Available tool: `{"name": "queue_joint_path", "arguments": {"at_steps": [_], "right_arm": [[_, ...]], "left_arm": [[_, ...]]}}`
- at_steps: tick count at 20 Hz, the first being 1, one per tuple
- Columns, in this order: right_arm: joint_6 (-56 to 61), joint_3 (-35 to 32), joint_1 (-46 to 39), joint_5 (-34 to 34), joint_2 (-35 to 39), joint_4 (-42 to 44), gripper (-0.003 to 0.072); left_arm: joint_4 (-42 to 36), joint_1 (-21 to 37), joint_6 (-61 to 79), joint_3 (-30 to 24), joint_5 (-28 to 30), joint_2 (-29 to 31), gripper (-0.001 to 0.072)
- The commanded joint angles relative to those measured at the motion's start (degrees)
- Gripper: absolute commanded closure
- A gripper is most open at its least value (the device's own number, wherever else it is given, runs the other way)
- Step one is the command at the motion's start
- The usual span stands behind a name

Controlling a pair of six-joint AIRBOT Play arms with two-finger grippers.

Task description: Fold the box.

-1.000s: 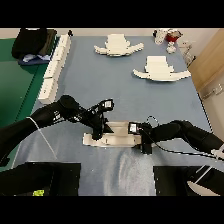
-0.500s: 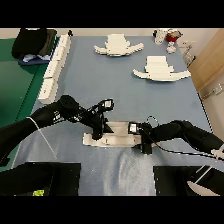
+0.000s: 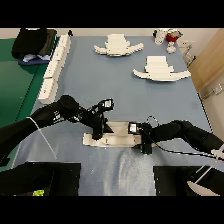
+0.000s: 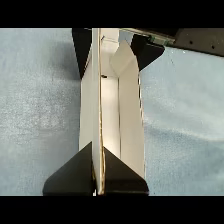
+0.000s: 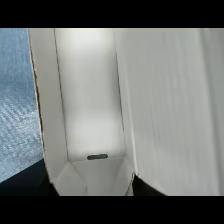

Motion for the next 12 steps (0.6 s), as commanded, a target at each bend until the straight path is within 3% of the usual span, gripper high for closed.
{"name": "queue_joint_path", "arguments": {"at_steps": [1, 2, 6, 8, 11, 12], "right_arm": [[0.0, 0.1, 0.0, 0.0, 0.0, 0.0, 0.0181], [0.0, 0.1, 0.0, 0.0, 0.0, 0.0, 0.0181], [0.0, 0.1, 0.0, 0.0, 0.0, 0.0, 0.0181], [0.0, 0.1, 0.0, 0.0, 0.0, 0.0, 0.0181], [0.0, 0.1, 0.0, 0.0, 0.0, 0.0, 0.0181], [0.0, 0.1, 0.0, 0.0, 0.0, 0.0, 0.0181]], "left_arm": [[-0.2, 0.0, 0.0, 0.0, 0.2, 0.1, 0.0486], [-0.2, 0.0, -1.3, 0.0, 0.7, 0.1, 0.0350], [0.3, 0.1, -5.9, 0.0, 1.8, 0.5, 0.0336], [2.4, 1.0, -11.4, 0.0, 1.5, 2.2, 0.0105], [9.4, 4.3, -24.0, 0.0, -1.2, 6.4, 0.0102], [12.1, 5.7, -29.8, 0.0, -3.0, 8.0, 0.0197]]}}
